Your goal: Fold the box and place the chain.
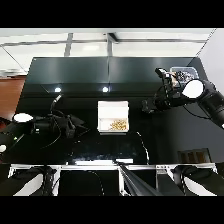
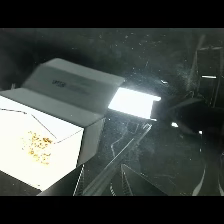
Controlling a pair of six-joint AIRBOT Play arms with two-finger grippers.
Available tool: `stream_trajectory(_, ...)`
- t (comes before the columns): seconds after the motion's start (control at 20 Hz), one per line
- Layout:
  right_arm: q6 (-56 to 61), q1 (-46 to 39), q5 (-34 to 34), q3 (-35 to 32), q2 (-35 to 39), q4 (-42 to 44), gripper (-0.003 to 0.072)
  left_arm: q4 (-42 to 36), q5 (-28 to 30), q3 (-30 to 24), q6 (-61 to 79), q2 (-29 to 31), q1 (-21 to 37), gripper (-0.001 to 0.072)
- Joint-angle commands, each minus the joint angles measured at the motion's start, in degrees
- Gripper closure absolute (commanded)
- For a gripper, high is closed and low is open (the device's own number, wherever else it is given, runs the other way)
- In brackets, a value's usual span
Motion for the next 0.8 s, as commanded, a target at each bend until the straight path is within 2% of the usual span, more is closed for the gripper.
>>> stream_trajectory(0.0,0.0,-0.02,0.0,-0.02,0.02,0.0,0.0401,1.4,5.16,1.11,20.02,-0.26,-3.3,-0.0005)
stream_trajectory(0.15,0.02,-0.02,-0.68,-0.02,0.02,0.0,0.0401,2.34,14.47,1.6,25.49,-0.26,-6.19,-0.0003)
stream_trajectory(0.2,0.31,-0.02,-0.87,-0.02,0.02,0.0,0.0401,3.21,15.43,2.16,26.32,-0.31,-6.78,-0.0003)
stream_trajectory(0.3,1.68,-0.02,-1.25,-0.02,0.02,0.0,0.0401,3.74,14.95,2.82,30.4,-1.03,-7.61,-0.0002)
stream_trajectory(0.55,1.73,-0.02,-1.22,-0.02,0.02,-0.02,0.0401,5.46,11.08,6.54,32.39,-9.03,-12.98,-0.0003)
stream_trajectory(0.65,1.92,-0.02,-1.22,-0.02,0.02,0.0,0.0401,8.28,10.75,7.54,30.6,-9.77,-14.69,-0.0003)
stream_trajectory(0.75,1.97,-0.02,-1.22,-0.02,0.02,0.0,0.0402,6.03,10.71,7.5,29.2,-9.81,-14.58,-0.0002)
